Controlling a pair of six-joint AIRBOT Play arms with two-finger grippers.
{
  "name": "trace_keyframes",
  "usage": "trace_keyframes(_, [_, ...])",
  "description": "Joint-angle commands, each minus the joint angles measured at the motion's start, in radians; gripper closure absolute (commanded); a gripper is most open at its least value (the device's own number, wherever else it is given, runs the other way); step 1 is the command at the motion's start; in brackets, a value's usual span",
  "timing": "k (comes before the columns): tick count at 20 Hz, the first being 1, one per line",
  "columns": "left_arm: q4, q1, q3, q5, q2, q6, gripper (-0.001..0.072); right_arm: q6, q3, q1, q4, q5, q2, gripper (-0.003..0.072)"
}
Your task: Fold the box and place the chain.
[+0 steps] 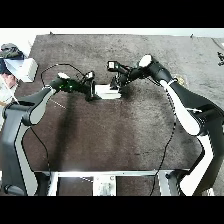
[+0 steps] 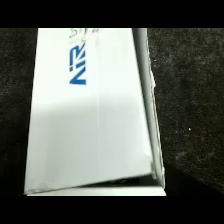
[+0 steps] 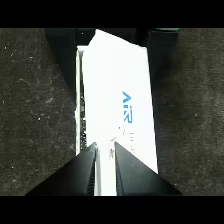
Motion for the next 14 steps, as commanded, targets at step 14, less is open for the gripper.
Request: trace_keyframes(14, [0.0,0.0,0.001,0.0,0.0,-0.002,0.0456,0.011,-0.002,-0.037,0.108,0.122,-0.006,0.0401])
